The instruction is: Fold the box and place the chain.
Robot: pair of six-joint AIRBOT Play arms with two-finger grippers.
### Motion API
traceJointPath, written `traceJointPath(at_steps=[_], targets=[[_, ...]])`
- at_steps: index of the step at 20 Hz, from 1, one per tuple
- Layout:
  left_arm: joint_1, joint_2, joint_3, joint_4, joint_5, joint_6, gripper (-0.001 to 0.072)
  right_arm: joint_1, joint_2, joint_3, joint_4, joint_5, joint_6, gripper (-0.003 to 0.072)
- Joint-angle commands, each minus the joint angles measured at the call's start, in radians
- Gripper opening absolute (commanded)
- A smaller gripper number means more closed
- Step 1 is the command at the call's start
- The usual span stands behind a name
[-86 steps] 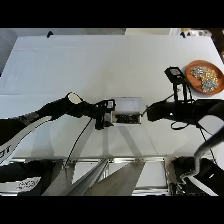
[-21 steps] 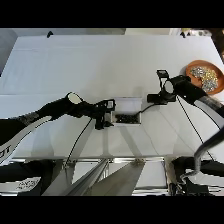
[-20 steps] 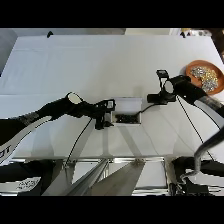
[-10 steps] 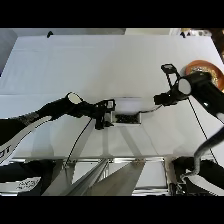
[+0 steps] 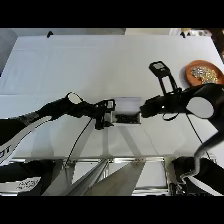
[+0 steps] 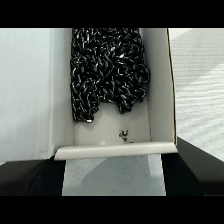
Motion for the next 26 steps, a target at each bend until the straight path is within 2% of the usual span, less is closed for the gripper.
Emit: traceJointPath(at_steps=[1, 6, 10, 14, 15, 17, 18, 22, 23, 24, 26], targets=[[0.000, 0.000, 0.000, 0.000, 0.000, 0.000, 0.0334, 0.089, 0.013, 0.001, 0.119, -0.126, 0.000, 0.0017], [0.000, 0.000, 0.000, 0.000, 0.000, 0.000, 0.0334, 0.110, -0.025, -0.004, 0.143, -0.200, 0.034, 0.0018], [0.000, 0.000, 0.000, 0.000, 0.000, 0.000, 0.0334, 0.122, -0.117, -0.004, 0.219, -0.247, 0.030, 0.0018], [0.000, 0.000, 0.000, 0.000, 0.000, 0.000, 0.0334, 0.137, -0.192, -0.004, 0.217, -0.232, 0.030, 0.0020], [0.000, 0.000, 0.000, 0.000, 0.000, 0.000, 0.0334, 0.137, -0.196, -0.004, 0.216, -0.224, 0.030, 0.0036], [0.000, 0.000, 0.000, 0.000, 0.000, 0.000, 0.0334, 0.136, -0.190, -0.004, 0.197, -0.217, 0.030, 0.0213], [0.000, 0.000, 0.000, 0.000, 0.000, 0.000, 0.0334, 0.136, -0.184, -0.004, 0.188, -0.215, 0.030, 0.0240], [0.000, 0.000, 0.000, 0.000, 0.000, 0.000, 0.0334, 0.071, -0.152, 0.008, 0.171, -0.166, 0.028, 0.0237], [0.000, 0.000, 0.000, 0.000, 0.000, 0.000, 0.0334, 0.040, -0.143, 0.015, 0.166, -0.142, 0.016, 0.0211], [0.000, 0.000, 0.000, 0.000, 0.000, 0.000, 0.0334, 0.008, -0.133, 0.026, 0.166, -0.121, -0.014, 0.0154], [0.000, 0.000, 0.000, 0.000, 0.000, 0.000, 0.0334, -0.045, -0.120, 0.063, 0.166, -0.116, -0.084, 0.0152]])
